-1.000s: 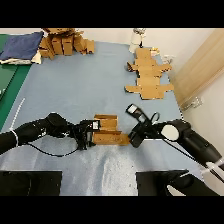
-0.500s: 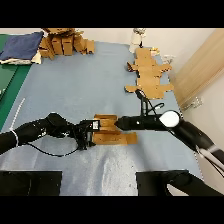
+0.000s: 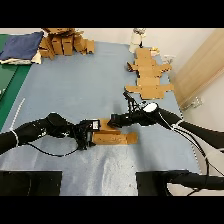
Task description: Fold the box.
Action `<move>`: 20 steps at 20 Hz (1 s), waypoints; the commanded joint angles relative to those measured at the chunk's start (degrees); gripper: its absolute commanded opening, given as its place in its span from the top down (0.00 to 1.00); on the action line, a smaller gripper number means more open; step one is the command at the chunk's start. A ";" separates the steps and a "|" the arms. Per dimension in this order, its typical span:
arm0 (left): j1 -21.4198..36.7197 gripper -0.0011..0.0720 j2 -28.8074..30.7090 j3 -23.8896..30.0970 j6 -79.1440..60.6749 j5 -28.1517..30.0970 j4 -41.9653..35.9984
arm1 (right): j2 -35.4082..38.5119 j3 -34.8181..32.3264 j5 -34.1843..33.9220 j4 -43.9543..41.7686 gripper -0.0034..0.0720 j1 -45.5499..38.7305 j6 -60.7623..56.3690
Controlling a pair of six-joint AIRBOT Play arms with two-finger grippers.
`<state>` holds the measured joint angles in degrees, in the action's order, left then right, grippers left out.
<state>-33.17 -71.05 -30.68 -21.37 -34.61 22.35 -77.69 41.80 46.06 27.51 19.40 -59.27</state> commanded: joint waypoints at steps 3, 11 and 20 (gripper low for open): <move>-0.02 0.42 0.04 0.02 0.02 0.09 -0.02 | -2.84 0.26 1.16 0.20 0.95 -0.11 1.46; -0.02 0.42 0.04 0.02 0.00 0.13 0.00 | -1.51 -1.55 -0.13 0.90 0.95 -0.09 3.65; -0.02 0.42 0.04 0.02 0.00 0.17 0.00 | 18.45 3.98 3.45 37.31 0.87 -8.90 9.01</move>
